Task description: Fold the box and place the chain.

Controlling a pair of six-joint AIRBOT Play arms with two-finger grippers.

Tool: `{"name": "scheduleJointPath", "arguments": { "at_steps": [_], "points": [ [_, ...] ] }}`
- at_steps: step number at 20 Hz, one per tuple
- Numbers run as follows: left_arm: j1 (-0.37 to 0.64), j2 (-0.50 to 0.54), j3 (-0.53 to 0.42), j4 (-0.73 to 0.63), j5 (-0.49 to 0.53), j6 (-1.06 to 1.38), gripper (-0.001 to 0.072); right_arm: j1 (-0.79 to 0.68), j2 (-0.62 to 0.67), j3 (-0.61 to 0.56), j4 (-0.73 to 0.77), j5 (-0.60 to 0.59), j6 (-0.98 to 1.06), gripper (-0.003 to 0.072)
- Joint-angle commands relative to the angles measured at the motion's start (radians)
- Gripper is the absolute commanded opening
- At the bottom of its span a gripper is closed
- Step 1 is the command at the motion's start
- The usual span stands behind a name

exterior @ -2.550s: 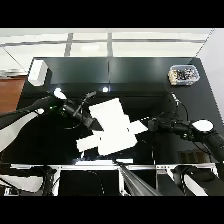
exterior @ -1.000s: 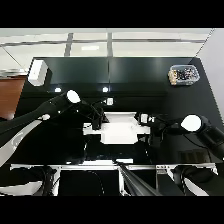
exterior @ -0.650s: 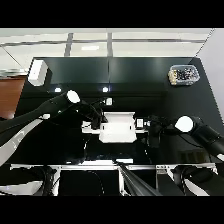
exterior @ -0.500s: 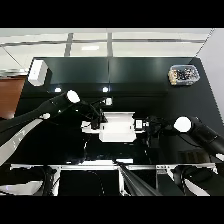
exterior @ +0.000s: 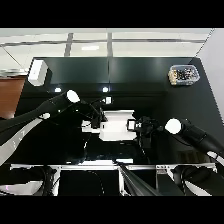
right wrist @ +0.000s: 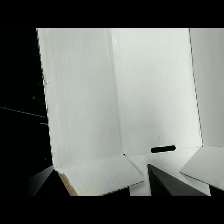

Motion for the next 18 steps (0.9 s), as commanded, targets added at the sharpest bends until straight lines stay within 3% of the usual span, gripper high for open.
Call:
{"name": "scheduleJointPath", "arguments": {
  "at_steps": [1,5,9,18],
  "points": [
    [0.0,0.0,0.0,-0.002,-0.001,0.0,0.0024,0.009,-0.019,-0.001,0.027,-0.051,-0.001,0.0639],
    [0.0,0.0,0.0,-0.002,-0.002,0.0,0.0024,0.009,-0.016,0.014,0.038,-0.131,-0.002,0.0639],
    [0.0,-0.001,0.0,-0.001,0.001,0.0,0.0024,-0.025,-0.016,0.134,-0.047,-0.011,0.018,0.0639],
    [0.0,-0.001,0.0,-0.054,0.013,0.001,0.0024,-0.101,-0.017,0.153,-0.023,-0.029,0.016,0.0639]
  ]
}}
